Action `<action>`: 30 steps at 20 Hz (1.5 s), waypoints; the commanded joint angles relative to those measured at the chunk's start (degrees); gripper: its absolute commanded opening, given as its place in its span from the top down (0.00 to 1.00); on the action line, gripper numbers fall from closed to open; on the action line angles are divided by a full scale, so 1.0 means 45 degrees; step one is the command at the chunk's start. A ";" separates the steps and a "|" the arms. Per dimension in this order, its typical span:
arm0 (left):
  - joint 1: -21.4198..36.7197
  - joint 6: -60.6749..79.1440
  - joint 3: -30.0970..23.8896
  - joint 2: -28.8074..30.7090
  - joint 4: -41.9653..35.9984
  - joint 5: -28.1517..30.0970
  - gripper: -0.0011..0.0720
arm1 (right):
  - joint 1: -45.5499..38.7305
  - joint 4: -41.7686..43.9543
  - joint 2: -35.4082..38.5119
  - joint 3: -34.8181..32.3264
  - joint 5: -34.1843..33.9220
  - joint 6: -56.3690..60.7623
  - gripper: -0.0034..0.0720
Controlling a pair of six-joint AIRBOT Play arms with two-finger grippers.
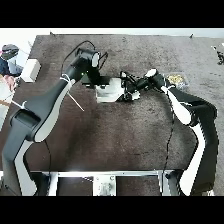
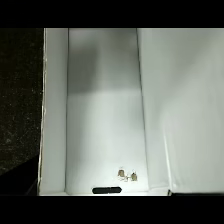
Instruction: Fold the box and place the chain.
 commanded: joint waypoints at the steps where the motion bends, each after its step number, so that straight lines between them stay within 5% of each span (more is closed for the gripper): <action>1: 0.0199 0.0937 0.0102 0.0991 -0.0486 0.0345 0.37 | 0.0000 0.0005 -0.0005 0.0000 0.0015 0.0005 0.41; 7: 0.1642 0.2589 0.0073 0.2293 -0.1345 0.0287 0.37 | 0.0000 0.0000 -0.0005 0.0000 0.0010 0.0005 0.41; 11: 0.2152 0.4707 0.0068 0.2297 -0.1583 0.1423 0.37 | 0.0000 0.0005 -0.0005 0.0000 0.0010 0.0005 0.41; 14: 0.2992 0.9248 -0.0155 0.2312 -0.3803 0.2623 0.37 | 0.0000 0.0005 -0.0005 0.0000 0.0015 0.0005 0.41; 19: 0.5236 1.7155 -0.2161 0.2297 -1.0613 0.3181 0.37 | 0.0000 0.0005 -0.0005 0.0005 0.0015 0.0005 0.41; 24: 0.5838 2.2503 -0.4634 0.2025 -1.2696 0.2987 0.36 | -0.0005 0.0005 -0.0005 0.0000 0.0010 0.0005 0.41; 25: 0.5838 2.3377 -0.4998 0.1836 -1.3075 0.2807 0.20 | 0.0000 0.0000 -0.0005 0.0000 0.0010 0.0005 0.41; 28: 0.5887 2.4621 -0.5571 0.1156 -1.3289 0.2302 0.19 | 0.0000 0.0005 -0.0005 0.0000 0.0010 0.0005 0.41; 30: 0.5892 2.5524 -0.5634 0.0631 -1.3357 0.1768 0.06 | -0.0005 0.0000 -0.0005 0.0000 0.0010 0.0005 0.41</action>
